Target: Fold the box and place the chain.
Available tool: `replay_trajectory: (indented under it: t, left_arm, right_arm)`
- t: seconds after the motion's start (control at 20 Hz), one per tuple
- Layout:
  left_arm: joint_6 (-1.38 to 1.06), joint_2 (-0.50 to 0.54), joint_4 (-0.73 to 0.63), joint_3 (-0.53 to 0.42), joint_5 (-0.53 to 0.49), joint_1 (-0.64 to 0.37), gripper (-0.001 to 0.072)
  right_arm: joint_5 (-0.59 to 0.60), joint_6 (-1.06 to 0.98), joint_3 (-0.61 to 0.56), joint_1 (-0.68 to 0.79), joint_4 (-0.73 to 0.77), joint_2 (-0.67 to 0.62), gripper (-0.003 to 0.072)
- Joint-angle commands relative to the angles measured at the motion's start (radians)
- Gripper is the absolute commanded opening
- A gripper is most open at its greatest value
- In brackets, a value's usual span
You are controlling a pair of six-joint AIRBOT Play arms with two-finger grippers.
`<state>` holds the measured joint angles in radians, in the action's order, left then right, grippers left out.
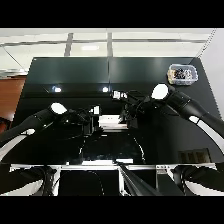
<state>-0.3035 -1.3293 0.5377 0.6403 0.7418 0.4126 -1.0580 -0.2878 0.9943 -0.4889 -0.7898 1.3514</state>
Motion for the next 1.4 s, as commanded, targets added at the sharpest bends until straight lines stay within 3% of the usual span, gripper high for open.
replay_trajectory:
  t: [0.0,0.2,0.3,0.9,1.2,1.25,1.3,1.35]
  left_arm:
    - [0.000,0.000,0.000,0.000,0.000,0.000,0.0488]
    - [0.000,0.000,0.000,0.000,0.000,0.000,0.0488]
    - [0.000,0.000,0.000,0.000,0.000,0.000,0.0488]
    - [0.000,0.000,0.000,0.000,0.000,0.000,0.0488]
    - [0.000,0.000,0.000,0.000,0.000,0.000,0.0488]
    - [0.000,0.000,0.000,0.000,0.000,0.000,0.0488]
    - [0.000,0.000,0.000,0.000,0.000,0.000,0.0488]
    - [0.000,0.000,0.000,0.000,-0.001,0.000,0.0488]
  right_arm:
    - [0.000,-0.003,0.000,-0.001,-0.014,0.000,0.0228]
    - [0.000,-0.004,-0.001,-0.015,-0.031,0.005,0.0229]
    - [0.003,-0.004,-0.001,-0.020,-0.032,0.008,0.0267]
    - [0.005,-0.018,-0.012,-0.020,-0.031,0.003,0.0266]
    - [-0.028,-0.299,0.004,0.038,-0.031,-0.125,0.0264]
    - [-0.058,-0.411,0.004,0.061,-0.031,-0.134,0.0219]
    - [-0.090,-0.523,0.000,0.082,-0.031,-0.134,0.0076]
    - [-0.102,-0.583,-0.013,0.094,-0.030,-0.134,0.0007]
